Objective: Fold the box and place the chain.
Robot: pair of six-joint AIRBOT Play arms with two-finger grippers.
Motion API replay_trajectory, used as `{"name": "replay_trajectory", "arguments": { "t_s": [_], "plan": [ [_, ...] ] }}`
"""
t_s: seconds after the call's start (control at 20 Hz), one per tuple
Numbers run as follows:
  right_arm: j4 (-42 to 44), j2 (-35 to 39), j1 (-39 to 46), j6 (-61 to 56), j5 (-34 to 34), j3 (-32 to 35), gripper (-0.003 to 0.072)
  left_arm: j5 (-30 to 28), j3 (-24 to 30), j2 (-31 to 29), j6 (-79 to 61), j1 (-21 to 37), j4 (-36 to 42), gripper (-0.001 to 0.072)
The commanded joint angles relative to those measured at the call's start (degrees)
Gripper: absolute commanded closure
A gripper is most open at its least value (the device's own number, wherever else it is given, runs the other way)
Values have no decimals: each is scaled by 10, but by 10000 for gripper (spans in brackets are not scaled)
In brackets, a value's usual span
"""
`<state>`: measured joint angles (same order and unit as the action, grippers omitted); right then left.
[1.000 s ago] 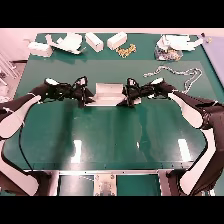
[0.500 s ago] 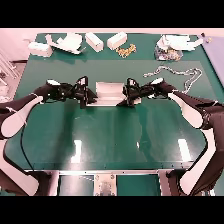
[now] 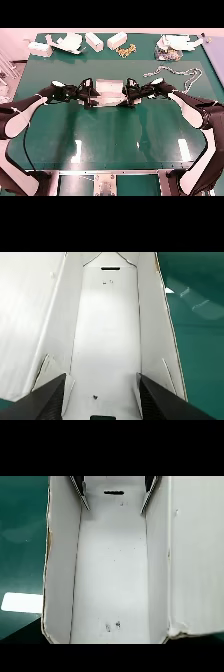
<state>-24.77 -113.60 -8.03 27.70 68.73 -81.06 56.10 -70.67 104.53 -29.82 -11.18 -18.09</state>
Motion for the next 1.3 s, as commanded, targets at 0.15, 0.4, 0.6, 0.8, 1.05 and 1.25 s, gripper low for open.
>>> {"name": "replay_trajectory", "arguments": {
  "t_s": [0.15, 0.4, 0.6, 0.8, 1.05, 1.25],
  "plan": [
    [2, 0, 0, 0, -1, 0, 195, -24, 0, 10, 9, -1, 3, 44],
    [2, 0, 0, 0, -1, 0, 196, -28, 0, 10, 8, -1, 3, 45],
    [2, 0, 0, 0, -1, 0, 195, -28, 0, 9, 1, -1, 3, 217],
    [2, 0, 0, 0, -1, 0, 195, -27, 0, 6, -28, -1, 3, 640],
    [2, 0, 0, 0, -1, 0, 196, -28, 0, -4, -33, 11, 3, 689],
    [2, 0, 0, 0, -1, 0, 195, -22, 0, -31, -32, 45, 0, 689]
  ]
}}
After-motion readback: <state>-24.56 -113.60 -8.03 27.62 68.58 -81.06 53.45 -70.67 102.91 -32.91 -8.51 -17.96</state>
